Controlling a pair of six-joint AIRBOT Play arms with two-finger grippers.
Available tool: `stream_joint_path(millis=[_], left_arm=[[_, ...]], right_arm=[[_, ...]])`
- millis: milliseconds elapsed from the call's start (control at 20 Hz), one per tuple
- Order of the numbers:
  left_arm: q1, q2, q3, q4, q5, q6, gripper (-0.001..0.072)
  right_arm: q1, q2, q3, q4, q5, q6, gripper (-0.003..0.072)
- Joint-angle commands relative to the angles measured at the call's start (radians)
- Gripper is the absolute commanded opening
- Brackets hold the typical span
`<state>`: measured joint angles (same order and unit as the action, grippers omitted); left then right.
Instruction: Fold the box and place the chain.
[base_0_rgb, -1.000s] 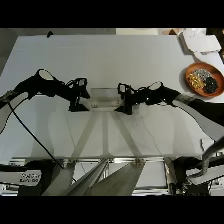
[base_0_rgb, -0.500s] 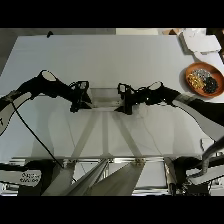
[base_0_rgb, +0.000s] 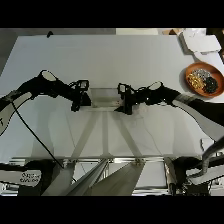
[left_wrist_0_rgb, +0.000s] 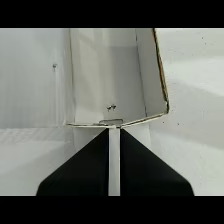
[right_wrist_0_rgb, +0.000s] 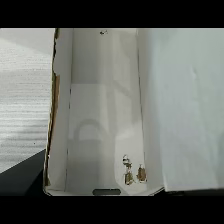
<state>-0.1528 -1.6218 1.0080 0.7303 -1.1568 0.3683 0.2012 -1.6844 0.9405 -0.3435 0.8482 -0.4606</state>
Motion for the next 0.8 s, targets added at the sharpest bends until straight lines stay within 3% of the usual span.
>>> stream_joint_path(millis=[0,150,400,500,650,700,750], left_arm=[[-0.003,-0.001,0.0,-0.019,0.0,0.014,0.0065],[-0.015,-0.002,0.0,-0.02,-0.007,0.014,0.0011],[-0.029,-0.005,0.0,-0.027,-0.007,0.014,0.0017],[-0.03,-0.005,0.0,-0.03,-0.007,0.013,0.0106],[-0.03,-0.013,0.0,-0.041,-0.005,0.013,0.0355],[-0.03,-0.015,0.0,-0.042,0.0,0.005,0.0401],[-0.03,-0.015,0.0,-0.042,0.002,-0.001,0.04]], right_arm=[[0.0,-0.001,0.001,0.0,0.0,0.0,0.0518],[0.0,-0.001,0.001,0.0,0.0,0.0,0.0518],[0.0,-0.001,0.001,0.0,0.0,0.0,0.0518],[0.0,-0.001,0.001,0.0,0.0,0.0,0.0518],[0.0,-0.001,0.001,0.0,0.0,0.0,0.0518],[0.0,-0.001,0.001,0.0,0.0,0.0,0.0518],[0.0,-0.001,0.001,0.0,0.0,0.0,0.0518]])
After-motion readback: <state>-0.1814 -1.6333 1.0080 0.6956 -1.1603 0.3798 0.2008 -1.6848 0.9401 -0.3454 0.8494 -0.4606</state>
